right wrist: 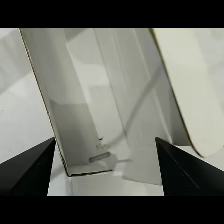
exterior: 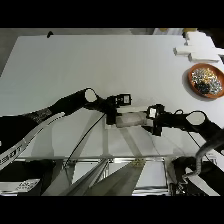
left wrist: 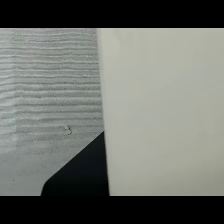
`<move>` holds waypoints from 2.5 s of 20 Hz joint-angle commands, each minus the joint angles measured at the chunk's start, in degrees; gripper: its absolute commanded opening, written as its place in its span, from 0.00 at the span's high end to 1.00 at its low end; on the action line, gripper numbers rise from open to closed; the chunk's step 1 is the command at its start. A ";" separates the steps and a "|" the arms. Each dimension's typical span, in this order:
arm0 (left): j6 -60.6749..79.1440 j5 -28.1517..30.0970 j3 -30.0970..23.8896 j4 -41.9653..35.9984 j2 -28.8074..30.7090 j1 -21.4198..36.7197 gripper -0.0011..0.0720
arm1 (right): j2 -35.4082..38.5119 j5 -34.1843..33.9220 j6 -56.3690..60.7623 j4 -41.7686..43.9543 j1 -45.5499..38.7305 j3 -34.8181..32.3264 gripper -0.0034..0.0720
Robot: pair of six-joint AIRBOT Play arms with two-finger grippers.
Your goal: Fold the box and place the chain.
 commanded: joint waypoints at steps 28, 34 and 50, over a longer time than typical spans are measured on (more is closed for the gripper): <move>0.02 0.02 -0.02 0.02 0.00 -0.02 0.97 | -10.80 8.87 -6.86 2.80 -4.42 5.16 0.07; 0.02 0.02 -0.02 0.02 0.00 -0.02 0.97 | -11.56 8.57 -6.84 2.36 -1.11 4.17 0.09; 0.02 0.02 -0.02 0.02 0.00 -0.02 0.97 | -12.13 5.99 -13.40 5.64 -1.11 2.64 0.21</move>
